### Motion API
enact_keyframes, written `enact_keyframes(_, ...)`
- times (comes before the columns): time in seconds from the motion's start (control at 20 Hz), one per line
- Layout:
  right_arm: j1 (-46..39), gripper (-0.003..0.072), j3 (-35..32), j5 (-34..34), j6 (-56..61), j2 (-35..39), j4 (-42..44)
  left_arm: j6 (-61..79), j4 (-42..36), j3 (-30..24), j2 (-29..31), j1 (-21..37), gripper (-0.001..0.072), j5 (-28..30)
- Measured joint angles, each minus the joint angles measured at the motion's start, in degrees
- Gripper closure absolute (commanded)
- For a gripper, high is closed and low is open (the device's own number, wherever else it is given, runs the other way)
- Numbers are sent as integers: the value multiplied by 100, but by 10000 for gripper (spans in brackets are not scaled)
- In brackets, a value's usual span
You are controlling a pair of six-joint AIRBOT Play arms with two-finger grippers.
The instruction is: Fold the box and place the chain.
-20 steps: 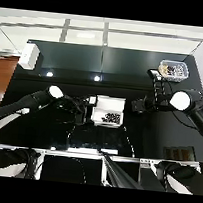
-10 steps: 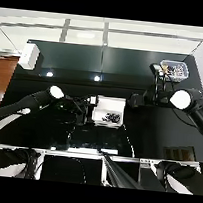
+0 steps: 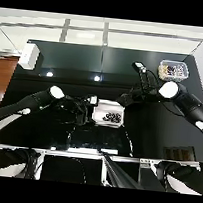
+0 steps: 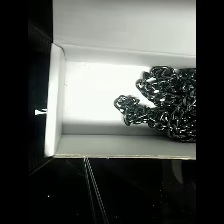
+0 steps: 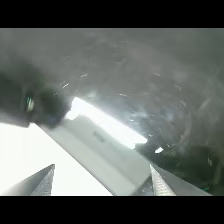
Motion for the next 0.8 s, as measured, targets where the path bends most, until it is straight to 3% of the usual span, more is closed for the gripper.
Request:
enact_keyframes(0.25, 98, -34, 72, 719, -2079, 131, 129, 0, 0, 0, 0, 0, 378, 4)
enact_keyframes(0.8, 404, -34, -96, 946, -4109, 15, 525, -7, 0, 0, 0, 0, 378, 9)
